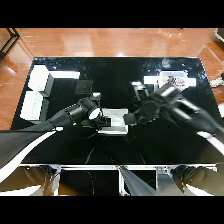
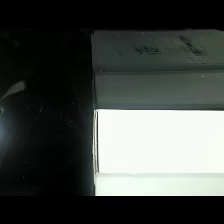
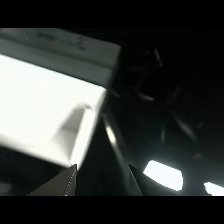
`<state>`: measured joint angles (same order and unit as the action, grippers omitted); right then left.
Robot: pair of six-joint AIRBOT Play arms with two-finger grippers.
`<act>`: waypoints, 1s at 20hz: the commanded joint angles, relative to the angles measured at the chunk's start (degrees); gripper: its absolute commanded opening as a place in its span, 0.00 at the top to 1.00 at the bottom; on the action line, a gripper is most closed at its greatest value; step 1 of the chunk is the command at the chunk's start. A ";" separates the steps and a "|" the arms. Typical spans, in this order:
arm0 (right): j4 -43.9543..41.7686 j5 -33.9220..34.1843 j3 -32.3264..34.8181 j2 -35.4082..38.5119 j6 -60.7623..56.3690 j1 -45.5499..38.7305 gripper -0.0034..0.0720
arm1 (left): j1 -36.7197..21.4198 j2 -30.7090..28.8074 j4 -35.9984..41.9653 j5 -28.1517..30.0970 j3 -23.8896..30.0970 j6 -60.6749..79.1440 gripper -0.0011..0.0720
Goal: Fold the box and place the chain.
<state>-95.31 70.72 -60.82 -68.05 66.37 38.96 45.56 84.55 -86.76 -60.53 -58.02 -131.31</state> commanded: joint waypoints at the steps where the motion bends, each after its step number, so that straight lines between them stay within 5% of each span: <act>1: 3.61 5.53 -0.04 7.37 5.92 -5.68 0.46 | 0.04 0.02 0.04 0.04 0.02 0.00 0.96; 4: 9.44 4.79 -0.04 8.79 6.62 -13.90 0.46 | 0.02 0.02 0.04 0.04 0.02 0.85 0.96; 7: 13.38 -3.19 -0.04 8.70 6.60 -24.22 0.46 | 0.04 0.02 0.28 0.07 0.02 0.85 0.96; 9: 13.64 -10.54 -0.04 7.56 7.87 -30.49 0.03 | 0.02 0.02 0.26 0.72 0.02 0.85 0.96; 12: 14.01 -16.57 -1.92 0.85 9.73 -36.20 0.03 | 0.04 0.02 0.52 2.03 0.00 0.83 0.96; 20: 14.49 -9.51 -27.28 -28.06 10.16 -42.58 0.03 | 0.02 0.02 0.52 1.99 0.00 0.83 0.96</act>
<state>-81.30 58.63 -79.68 -87.18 76.34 -1.91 45.56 84.55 -86.15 -58.89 -57.98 -130.43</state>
